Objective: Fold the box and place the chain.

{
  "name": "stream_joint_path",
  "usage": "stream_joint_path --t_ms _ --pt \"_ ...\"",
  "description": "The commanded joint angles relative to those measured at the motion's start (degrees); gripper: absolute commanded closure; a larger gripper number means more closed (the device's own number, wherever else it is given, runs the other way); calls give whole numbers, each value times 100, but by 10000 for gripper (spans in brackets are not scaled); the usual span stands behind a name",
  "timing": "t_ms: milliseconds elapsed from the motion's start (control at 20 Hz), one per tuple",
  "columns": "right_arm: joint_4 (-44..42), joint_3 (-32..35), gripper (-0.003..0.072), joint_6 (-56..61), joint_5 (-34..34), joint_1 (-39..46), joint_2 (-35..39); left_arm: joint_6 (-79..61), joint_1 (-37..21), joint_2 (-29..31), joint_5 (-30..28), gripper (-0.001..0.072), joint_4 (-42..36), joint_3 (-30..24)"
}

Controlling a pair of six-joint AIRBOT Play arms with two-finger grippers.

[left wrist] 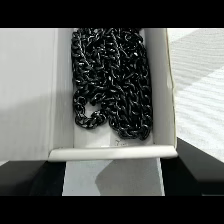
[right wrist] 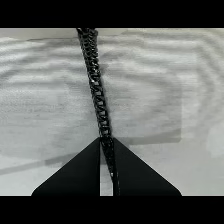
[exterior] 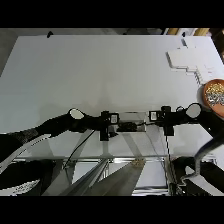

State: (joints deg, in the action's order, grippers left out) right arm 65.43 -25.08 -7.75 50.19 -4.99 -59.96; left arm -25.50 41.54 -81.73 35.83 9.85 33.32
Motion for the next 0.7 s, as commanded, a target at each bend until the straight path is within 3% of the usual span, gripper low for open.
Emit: stream_joint_path --t_ms 0,150,300,500,650 --pt "256 48 665 101 138 0 125 0 0 4 0 365 2 -2" --pt "503 50 665 815 188 0 1049 0 0 4 0 365 2 -2" --pt "101 50 665 1274 249 -83 2118 0 0 4 0 365 2 -2" --pt "-1257 50 664 1696 492 -758 2796 0 0 2 0 365 2 -2" --pt "-2229 50 664 1696 50 -1506 2758 0 0 2 0 365 2 -2"
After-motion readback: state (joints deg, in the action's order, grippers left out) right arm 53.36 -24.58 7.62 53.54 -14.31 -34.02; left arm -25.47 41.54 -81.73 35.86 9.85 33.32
